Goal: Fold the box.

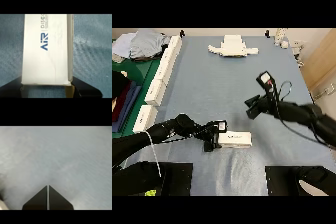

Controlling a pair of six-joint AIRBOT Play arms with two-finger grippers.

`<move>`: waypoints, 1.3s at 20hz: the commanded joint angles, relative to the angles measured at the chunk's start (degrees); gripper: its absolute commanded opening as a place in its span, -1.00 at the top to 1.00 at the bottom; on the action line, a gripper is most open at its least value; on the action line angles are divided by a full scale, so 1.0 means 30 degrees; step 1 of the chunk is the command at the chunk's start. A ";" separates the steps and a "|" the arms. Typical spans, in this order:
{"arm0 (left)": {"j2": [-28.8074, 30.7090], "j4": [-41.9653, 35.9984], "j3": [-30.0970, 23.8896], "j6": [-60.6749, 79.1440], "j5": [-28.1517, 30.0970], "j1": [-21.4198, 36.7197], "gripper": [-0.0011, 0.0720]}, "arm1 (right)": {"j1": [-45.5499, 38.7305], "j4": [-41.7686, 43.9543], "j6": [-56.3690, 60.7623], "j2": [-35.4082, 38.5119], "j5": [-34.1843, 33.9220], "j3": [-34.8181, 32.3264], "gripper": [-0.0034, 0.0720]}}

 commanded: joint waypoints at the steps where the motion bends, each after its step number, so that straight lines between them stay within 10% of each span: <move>1: 0.0015 0.0000 0.0007 0.0000 0.0007 0.0000 -0.53 | -0.2812 -0.5544 0.7184 -0.4328 -0.7053 0.5195 0.89; 7: 0.0015 0.0007 0.0007 0.0007 0.0233 0.0000 -0.53 | -0.4058 -0.9063 1.3471 -0.9078 -1.4812 0.9355 0.90; 19: 0.2492 0.2652 0.0991 -0.6805 0.0372 0.1093 -0.53 | -0.4051 -0.8495 1.3653 -0.9602 -1.4885 0.9398 0.89; 26: 0.0350 0.9559 0.5238 -1.7507 0.2098 0.8255 -0.53 | -0.4051 -0.8488 1.3646 -0.9602 -1.4885 0.9398 0.89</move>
